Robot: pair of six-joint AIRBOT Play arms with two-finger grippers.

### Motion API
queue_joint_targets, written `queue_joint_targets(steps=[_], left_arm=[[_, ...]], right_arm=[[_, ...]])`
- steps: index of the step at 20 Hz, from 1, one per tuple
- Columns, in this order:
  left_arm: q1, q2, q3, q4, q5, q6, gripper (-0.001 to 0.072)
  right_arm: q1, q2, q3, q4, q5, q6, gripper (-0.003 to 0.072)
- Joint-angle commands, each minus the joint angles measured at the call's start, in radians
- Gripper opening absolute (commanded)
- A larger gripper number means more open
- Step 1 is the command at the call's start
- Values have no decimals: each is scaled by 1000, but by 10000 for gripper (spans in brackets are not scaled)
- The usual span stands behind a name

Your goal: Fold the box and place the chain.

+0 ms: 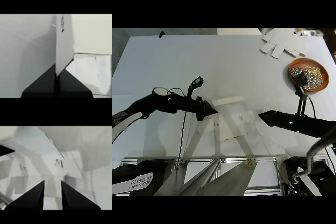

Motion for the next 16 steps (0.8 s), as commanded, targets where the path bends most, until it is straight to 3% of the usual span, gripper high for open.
queue_joint_targets(steps=[1,6,11,16], left_arm=[[-37,21,82,114,22,111,6],[-93,12,82,47,34,240,8],[-114,-60,81,-101,41,419,7],[-142,-130,81,-89,131,477,5]], right_arm=[[1,43,80,10,-71,23,253],[1,142,123,3,-108,26,253],[1,176,123,-3,-105,26,252],[1,176,123,-50,-100,25,252]])
